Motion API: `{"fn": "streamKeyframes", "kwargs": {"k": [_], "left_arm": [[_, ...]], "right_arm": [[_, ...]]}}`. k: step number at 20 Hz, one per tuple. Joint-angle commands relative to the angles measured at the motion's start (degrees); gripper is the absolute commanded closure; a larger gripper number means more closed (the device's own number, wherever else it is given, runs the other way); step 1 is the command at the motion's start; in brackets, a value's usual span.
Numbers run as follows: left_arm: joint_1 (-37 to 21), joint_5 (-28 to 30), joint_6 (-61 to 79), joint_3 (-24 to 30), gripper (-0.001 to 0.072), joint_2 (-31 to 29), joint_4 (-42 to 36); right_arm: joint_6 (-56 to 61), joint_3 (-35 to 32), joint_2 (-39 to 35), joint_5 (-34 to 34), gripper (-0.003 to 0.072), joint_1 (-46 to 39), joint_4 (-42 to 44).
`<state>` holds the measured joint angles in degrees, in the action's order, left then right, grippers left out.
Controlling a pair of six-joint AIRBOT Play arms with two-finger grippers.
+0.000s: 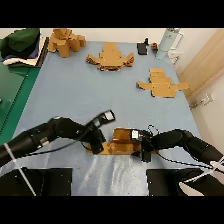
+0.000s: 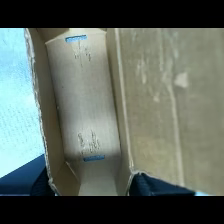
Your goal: Fold the box.
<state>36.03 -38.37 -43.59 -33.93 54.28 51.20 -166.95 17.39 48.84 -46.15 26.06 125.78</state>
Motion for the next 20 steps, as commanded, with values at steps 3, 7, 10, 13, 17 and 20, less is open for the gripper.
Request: {"fn": "streamKeyframes", "kwargs": {"k": [3, 7, 10, 13, 17, 20], "left_arm": [[-13.16, -10.10, -31.32, 0.15, 0.0696, -4.66, 11.28], [-21.20, -14.91, -38.86, 4.42, 0.0695, -4.61, 11.34], [-21.16, -14.71, -39.78, 7.98, 0.0695, -4.61, 6.38], [-19.34, -12.90, -36.00, 9.94, 0.0695, -4.61, -1.07], [-15.67, -9.51, -34.84, 10.19, 0.0696, -3.45, -3.93], [-13.73, -7.13, -34.77, 10.19, 0.0696, -0.79, -5.51]], "right_arm": [[0.00, 0.04, 0.02, 0.02, 0.0147, 0.00, 0.00], [-0.02, 0.04, 0.02, 0.02, 0.0147, 0.00, 0.00], [0.00, 0.04, 0.02, 0.02, 0.0147, 0.00, 0.00], [0.00, 0.04, 0.02, 0.02, 0.0147, 0.00, 0.00], [0.00, 0.04, 0.02, 0.02, 0.0146, 0.00, 0.00], [0.00, 0.04, 0.02, 0.02, 0.0147, 0.00, 0.00]]}}
